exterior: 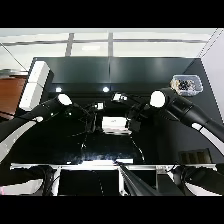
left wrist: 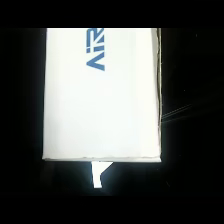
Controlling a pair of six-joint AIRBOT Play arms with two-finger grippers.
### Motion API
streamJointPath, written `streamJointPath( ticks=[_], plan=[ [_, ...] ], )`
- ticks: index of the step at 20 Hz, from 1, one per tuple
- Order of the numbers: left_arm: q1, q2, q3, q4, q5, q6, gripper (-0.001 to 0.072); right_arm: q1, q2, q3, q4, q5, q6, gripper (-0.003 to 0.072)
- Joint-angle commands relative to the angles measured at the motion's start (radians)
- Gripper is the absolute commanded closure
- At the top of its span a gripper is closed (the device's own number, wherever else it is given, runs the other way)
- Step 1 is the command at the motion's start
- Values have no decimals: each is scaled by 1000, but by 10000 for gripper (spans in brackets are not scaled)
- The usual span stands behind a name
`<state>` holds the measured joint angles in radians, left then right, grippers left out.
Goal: Fold the box and place the chain.
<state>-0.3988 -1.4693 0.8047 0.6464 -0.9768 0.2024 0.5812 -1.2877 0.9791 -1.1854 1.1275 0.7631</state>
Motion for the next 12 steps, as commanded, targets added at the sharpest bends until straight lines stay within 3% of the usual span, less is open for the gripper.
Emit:
streamJointPath(
  ticks=[1, 12],
  plan=[
    [0, 0, 0, 0, 0, -2, 307, 1, 0, 0, 1, 7, 1, 226],
    [0, 0, 0, 0, 0, -2, 307, 0, 10, 2, 3, 13, 20, 223]
  ],
)
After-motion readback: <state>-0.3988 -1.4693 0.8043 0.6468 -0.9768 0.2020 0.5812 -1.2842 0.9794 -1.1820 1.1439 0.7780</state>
